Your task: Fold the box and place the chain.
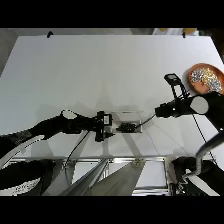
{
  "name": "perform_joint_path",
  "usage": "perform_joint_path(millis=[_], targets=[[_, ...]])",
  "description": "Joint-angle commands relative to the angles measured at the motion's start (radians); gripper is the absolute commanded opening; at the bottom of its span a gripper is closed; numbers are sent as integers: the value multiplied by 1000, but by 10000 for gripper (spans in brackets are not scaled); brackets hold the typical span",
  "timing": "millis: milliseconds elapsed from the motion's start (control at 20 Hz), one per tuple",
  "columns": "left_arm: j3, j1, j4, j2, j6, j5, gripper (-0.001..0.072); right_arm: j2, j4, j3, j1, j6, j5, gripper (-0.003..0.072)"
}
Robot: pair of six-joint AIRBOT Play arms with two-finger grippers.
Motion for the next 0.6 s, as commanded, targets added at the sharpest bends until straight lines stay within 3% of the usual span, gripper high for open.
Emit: perform_joint_path(millis=[0,250,450,550], targets=[[0,-1,0,0,0,0,272,127,60,1,0,-13,61,15],[0,-1,0,0,0,0,272,272,332,0,0,-111,105,15],[0,-1,0,0,0,0,272,268,651,0,62,-290,38,16],[0,-1,0,0,0,0,272,259,706,0,124,-346,-16,16]])
